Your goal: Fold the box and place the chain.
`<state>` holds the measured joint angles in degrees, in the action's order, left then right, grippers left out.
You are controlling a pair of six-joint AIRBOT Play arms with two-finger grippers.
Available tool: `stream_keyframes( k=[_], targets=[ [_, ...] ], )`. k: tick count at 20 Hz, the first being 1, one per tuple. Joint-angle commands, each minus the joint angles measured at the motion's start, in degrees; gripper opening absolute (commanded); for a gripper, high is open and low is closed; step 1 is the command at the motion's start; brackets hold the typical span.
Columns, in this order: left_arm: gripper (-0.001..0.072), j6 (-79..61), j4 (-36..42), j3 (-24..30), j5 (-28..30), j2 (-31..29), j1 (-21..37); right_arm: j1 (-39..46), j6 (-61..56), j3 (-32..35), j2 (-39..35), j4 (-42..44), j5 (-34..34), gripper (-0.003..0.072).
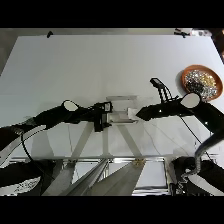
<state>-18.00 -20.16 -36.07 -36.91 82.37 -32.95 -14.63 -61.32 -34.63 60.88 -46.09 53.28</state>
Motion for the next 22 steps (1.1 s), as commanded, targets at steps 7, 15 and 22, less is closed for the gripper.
stream_keyframes(
  k=[7, 15, 22],
  targets=[
    [0.0153, 0.0, 0.0, 0.0, 0.0, 0.0, 0.0, -2.4, -3.4, -0.2, 0.1, -1.4, 0.0, 0.0547],
    [0.0153, 0.0, 0.0, 0.0, 0.0, 0.0, 0.0, -10.5, -17.0, -2.6, 3.1, -10.3, -6.4, 0.0571],
    [0.0152, 0.0, 0.0, 0.0, 0.0, 0.0, 0.0, -14.7, -26.5, -7.4, 8.6, -18.9, -4.1, 0.0553]
  ],
)
